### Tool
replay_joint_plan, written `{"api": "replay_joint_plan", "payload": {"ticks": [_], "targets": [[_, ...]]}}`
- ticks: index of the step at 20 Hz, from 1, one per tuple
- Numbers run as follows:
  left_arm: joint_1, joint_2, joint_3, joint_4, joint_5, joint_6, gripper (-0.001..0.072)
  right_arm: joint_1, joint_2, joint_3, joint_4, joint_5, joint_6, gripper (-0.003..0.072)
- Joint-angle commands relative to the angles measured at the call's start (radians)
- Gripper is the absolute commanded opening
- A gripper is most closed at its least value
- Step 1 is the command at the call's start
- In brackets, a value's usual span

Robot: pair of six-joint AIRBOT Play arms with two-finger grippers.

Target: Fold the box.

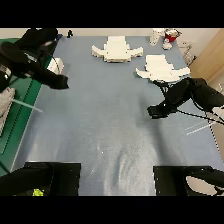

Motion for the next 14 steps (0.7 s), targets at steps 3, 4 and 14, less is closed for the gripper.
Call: {"api": "replay_joint_plan", "payload": {"ticks": [3, 4, 14], "targets": [[-0.3, 0.196, -0.37, 0.031, 0.229, -0.173, 0.001, 0.0, -0.001, 0.001, 0.0, 0.0, 0.0, 0.0008], [-0.355, 0.194, -0.402, 0.031, 0.271, -0.195, 0.001, 0.0, -0.001, 0.001, 0.0, 0.0, 0.0, 0.0009], [-0.497, 0.154, -0.434, 0.023, 0.434, -0.224, 0.0014, 0.001, -0.001, 0.001, 0.0, 0.0, 0.0, 0.0009]]}}
